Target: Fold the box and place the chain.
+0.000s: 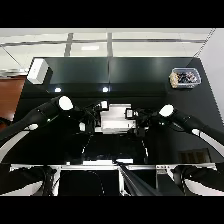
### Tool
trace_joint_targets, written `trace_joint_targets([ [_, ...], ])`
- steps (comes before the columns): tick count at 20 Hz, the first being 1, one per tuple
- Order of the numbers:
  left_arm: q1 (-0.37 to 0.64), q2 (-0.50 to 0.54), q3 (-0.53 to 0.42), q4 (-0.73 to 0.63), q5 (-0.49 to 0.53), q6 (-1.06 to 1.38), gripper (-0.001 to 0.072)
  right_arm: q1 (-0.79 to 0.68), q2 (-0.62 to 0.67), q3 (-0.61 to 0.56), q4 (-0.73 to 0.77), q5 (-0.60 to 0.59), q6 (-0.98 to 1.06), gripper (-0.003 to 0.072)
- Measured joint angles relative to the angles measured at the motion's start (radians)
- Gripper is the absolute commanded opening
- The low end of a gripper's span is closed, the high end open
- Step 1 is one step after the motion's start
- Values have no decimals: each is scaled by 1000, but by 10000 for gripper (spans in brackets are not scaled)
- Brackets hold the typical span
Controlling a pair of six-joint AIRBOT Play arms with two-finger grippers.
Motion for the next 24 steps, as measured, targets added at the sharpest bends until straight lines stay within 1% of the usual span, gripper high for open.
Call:
trace_joint_targets([
  [3,0,-12,0,-69,8,22,161,1,0,0,0,-1,1,411],
  [6,-1,-26,0,-108,23,35,159,1,0,0,0,-2,2,411],
  [7,-2,-30,0,-113,23,38,144,1,0,0,0,-2,2,411],
  [9,-11,-40,0,-119,24,41,63,1,0,0,0,-2,2,411],
  [10,-16,-45,0,-121,26,42,63,1,0,0,0,-2,2,411],
  [11,-22,-49,0,-121,27,42,82,1,0,0,0,-2,1,411],
  [12,-27,-52,0,-116,28,44,176,1,0,0,0,-2,1,411],
  [13,-31,-54,0,-114,32,45,222,1,0,0,0,-2,1,411],
  [16,-34,-56,0,-103,37,45,218,1,0,0,0,-2,1,411],
  [17,-34,-56,1,-101,41,45,170,1,0,0,0,-2,1,411],
  [18,-34,-56,1,-97,46,44,171,1,0,0,0,-2,1,411],
  [19,-34,-54,1,-95,51,44,215,1,0,0,0,-2,1,411],
  [20,-34,-53,1,-95,57,43,330,1,0,0,0,-2,1,411],
  [21,-34,-51,1,-94,65,40,343,1,0,0,0,-3,1,411],
  [23,-34,-48,1,-91,71,39,159,1,0,0,0,-3,1,411],
  [24,-34,-47,1,-90,73,40,84,1,0,0,0,-3,1,411],
])
